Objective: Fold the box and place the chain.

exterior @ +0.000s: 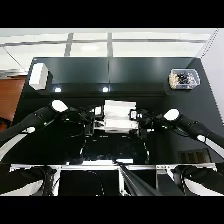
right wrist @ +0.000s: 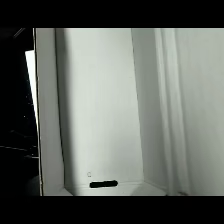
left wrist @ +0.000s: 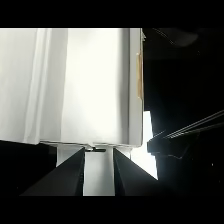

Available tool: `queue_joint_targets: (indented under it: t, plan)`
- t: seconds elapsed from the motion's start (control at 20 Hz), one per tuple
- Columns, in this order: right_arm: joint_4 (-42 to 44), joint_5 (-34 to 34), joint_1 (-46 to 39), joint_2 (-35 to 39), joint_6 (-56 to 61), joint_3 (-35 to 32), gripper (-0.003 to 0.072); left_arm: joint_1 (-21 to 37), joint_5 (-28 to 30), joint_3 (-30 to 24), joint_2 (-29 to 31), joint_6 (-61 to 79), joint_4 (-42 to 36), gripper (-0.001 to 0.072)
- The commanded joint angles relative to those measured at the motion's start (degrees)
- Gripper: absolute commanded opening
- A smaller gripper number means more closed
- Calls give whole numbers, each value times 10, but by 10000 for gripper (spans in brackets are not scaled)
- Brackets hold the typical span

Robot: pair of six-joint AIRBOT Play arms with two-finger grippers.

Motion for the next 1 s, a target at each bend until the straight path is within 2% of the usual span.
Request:
queue_joint_targets:
  t: [0.0, 0.15, 0.4, 0.45, 0.55, 0.6, 0.65, 0.7, 0.75, 0.8, 0.85, 0.95]
  plan:
    - [0, 0, 0, 0, 0, 0, 9, -9, 13, 1, -7, 2, -47, 226]
    - [0, 0, 0, 0, 0, 0, 9, -21, 22, 1, -24, 2, -77, 227]
    - [0, 0, 0, 0, 0, 0, 9, -31, 19, 7, -31, -4, -70, 223]
    - [0, 0, 0, 0, 0, 0, 9, -31, 19, 7, -31, -14, -70, 158]
    - [0, 0, 0, 0, 0, 0, 9, -31, 23, 7, -31, -14, -64, 162]
    - [0, 0, 0, 0, 0, 0, 9, -31, 24, 7, -31, -14, -63, 252]
    - [0, 0, 0, 0, 0, 0, 9, -31, 27, 7, -31, -14, -64, 470]
    - [0, 0, 0, 0, 0, 0, 9, -31, 27, 7, -31, -16, -63, 387]
    - [0, 0, 0, 0, 0, 0, 9, -30, 26, 9, -29, -16, -56, 235]
    - [0, 0, 0, 0, 0, 0, 9, -30, 26, 13, -28, -28, -45, 223]
    - [0, 0, 0, 0, 0, 0, 9, -30, 24, 20, -25, -65, -33, 130]
    - [0, 0, 0, 0, 0, 0, 9, -30, 17, 36, -2, -157, 21, 124]
